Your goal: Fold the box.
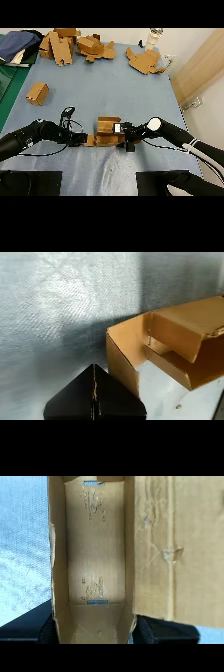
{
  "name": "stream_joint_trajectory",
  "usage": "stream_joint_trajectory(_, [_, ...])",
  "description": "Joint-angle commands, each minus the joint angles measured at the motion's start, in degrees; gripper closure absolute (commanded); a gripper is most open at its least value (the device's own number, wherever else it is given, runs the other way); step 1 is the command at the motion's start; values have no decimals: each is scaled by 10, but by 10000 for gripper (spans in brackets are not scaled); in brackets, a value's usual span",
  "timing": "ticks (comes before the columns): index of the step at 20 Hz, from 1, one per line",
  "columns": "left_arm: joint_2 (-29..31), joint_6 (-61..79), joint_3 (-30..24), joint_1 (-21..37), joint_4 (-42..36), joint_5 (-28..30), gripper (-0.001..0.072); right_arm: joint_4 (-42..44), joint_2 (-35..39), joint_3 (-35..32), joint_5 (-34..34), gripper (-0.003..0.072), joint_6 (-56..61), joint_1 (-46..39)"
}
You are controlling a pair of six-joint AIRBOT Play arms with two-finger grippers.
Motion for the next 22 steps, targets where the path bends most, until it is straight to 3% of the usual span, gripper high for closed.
stream_joint_trajectory(1, [2, 71, -7, 0, -104, 24, 701, 0, 0, 0, 0, 164, 0, 0])
stream_joint_trajectory(6, [2, 71, -7, 0, -116, 48, 699, 0, 0, 0, 0, 164, 0, 0])
stream_joint_trajectory(11, [2, 115, -7, 0, -183, 74, 700, 0, 0, 0, 0, 164, 0, 0])
stream_joint_trajectory(16, [2, 199, -7, 0, -300, 24, 699, 0, 0, 0, 0, 165, 0, 0])
stream_joint_trajectory(19, [2, 199, -7, 0, -303, 12, 696, 0, 0, 0, 0, 164, 0, 0])
stream_joint_trajectory(20, [2, 198, -4, 1, -303, 13, 545, 0, 0, 0, 0, 164, 0, 0])
stream_joint_trajectory(22, [2, 198, 4, 1, -303, 16, 521, 0, 0, 0, 0, 165, 0, 0])
